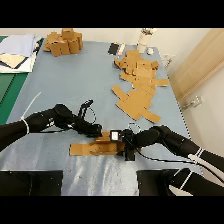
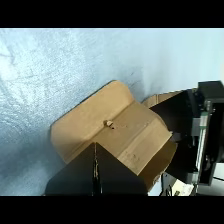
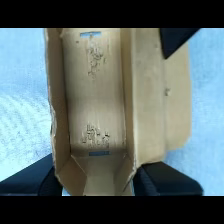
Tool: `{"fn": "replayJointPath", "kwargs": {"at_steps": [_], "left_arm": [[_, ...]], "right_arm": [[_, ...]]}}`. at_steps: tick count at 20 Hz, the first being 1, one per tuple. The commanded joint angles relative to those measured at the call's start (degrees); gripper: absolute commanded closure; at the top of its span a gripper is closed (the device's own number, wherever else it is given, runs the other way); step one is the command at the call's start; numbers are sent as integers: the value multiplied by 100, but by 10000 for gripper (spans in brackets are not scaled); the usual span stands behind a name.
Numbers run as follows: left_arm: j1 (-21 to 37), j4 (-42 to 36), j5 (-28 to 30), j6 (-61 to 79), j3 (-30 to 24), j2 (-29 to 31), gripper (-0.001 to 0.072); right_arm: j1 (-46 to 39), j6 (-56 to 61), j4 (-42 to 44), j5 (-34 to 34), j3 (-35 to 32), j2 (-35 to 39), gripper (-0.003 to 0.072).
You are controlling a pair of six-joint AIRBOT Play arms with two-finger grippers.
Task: Fold the box.
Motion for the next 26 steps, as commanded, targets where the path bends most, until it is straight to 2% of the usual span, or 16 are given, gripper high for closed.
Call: {"fn": "replayJointPath", "kwargs": {"at_steps": [1, 4, 6, 8, 10, 11, 16, 17, 18, 19, 22, 24, 26], "left_arm": [[50, 48, -197, 166, 68, -138, 697], [407, -92, -468, 588, 247, 2, 697], [726, -511, -769, 1390, 262, 308, 697], [1012, -597, -1276, 2177, 234, 761, 697], [1231, -584, -2081, 3180, 72, 1373, 698], [1292, -479, -2240, 3348, -66, 1733, 698], [951, 1628, -2197, 3480, -651, 3355, 694], [1119, 1572, -2050, 3689, -883, 3591, 636], [1298, 1333, -1696, 4015, -1169, 3783, 220], [1460, 944, -1080, 4448, -1543, 3943, 28], [1364, 286, -105, 5901, -2378, 4041, 28], [1027, 249, 63, 6765, -2603, 4033, 11], [691, 42, 339, 6813, -2621, 3860, 12]], "right_arm": [[0, 2, 0, 13, 2, -4, 147], [0, 2, 0, 13, 2, -4, 148], [0, 2, -2, 13, 2, -4, 148], [0, 2, 0, 13, 2, -4, 148], [0, 2, 0, 13, 2, -4, 148], [0, 2, -2, 13, 2, -4, 148], [0, 2, 0, 13, 2, -4, 148], [0, 2, -11, 15, 2, -4, 148], [0, 2, -15, 11, 2, -7, 148], [-2, 2, -33, 13, 4, -2, 148], [-2, 2, -85, 13, 4, 0, 148], [-2, 2, -85, 13, 4, 0, 148], [-2, 2, -85, 13, 4, 0, 148]]}}
